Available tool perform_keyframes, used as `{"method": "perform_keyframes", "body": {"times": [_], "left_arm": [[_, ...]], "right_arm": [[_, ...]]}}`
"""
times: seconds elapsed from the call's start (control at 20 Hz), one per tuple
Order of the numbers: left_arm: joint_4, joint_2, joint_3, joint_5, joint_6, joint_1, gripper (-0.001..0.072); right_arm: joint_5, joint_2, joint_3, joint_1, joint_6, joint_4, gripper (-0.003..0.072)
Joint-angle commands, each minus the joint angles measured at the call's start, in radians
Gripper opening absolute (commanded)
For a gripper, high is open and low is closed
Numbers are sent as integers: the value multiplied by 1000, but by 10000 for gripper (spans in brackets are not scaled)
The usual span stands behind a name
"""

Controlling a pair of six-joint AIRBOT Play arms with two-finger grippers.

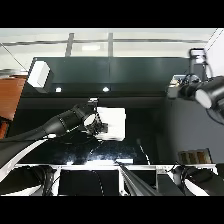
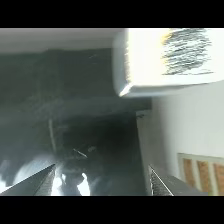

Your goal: Fold the box and place the chain.

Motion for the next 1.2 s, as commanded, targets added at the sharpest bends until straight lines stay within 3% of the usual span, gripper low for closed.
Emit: {"method": "perform_keyframes", "body": {"times": [0.0,0.15,0.4,0.45,0.95,1.0,1.05,1.1,1.15], "left_arm": [[0,0,-1,0,0,0,32],[0,0,-1,0,0,0,32],[0,0,-1,0,0,0,32],[0,0,-1,0,0,0,32],[1,0,-1,0,0,0,32],[0,0,-1,0,0,0,32],[0,0,-1,0,0,0,32],[0,0,-1,0,0,0,32],[0,0,-1,0,0,0,32]], "right_arm": [[-199,-79,19,-242,-84,119,719],[-234,-261,139,-378,-107,216,710],[-156,-574,377,-455,-137,253,707],[-137,-618,407,-463,-137,265,603],[-148,-755,440,-479,-137,344,593],[-149,-758,443,-480,-137,344,538],[-151,-760,443,-482,-137,344,409],[-151,-760,443,-484,-137,343,360],[-151,-760,443,-484,-137,343,360]]}}
